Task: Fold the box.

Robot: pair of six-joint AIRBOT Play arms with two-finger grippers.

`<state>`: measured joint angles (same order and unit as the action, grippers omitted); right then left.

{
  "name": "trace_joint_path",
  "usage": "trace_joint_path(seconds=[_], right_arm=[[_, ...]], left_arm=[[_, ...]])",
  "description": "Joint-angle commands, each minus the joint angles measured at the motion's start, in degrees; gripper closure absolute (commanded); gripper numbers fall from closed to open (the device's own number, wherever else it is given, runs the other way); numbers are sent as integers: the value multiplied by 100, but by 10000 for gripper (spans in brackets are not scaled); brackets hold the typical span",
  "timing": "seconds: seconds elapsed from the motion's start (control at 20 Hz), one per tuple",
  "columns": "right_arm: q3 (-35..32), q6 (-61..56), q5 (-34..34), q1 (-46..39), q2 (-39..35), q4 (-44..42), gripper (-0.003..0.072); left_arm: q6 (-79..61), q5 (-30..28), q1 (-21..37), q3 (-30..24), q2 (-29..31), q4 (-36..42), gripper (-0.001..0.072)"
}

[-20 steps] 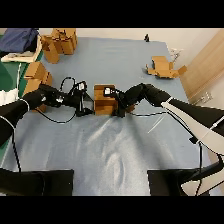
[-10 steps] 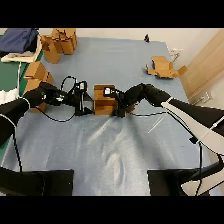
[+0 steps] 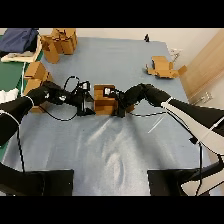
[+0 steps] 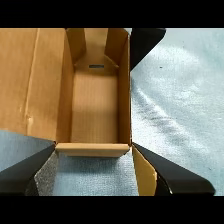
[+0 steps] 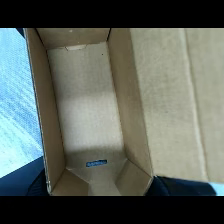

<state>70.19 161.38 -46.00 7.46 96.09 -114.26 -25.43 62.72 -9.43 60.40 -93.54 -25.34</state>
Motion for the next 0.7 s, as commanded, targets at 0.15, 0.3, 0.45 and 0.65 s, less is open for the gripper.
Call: trace_joint_path(seconds=[0.15,0.3,0.45,0.65], right_arm=[[-4,-2,0,2,2,-15,-22],[-4,-2,0,2,2,-15,-22],[-4,-2,0,2,2,-15,-22],[-4,-2,0,2,2,-15,-22]], left_arm=[[149,-188,-120,42,-57,-109,17],[463,-514,-286,76,-61,-343,17],[815,-778,-468,111,-61,-682,17],[861,-813,-549,111,-72,-811,17]])
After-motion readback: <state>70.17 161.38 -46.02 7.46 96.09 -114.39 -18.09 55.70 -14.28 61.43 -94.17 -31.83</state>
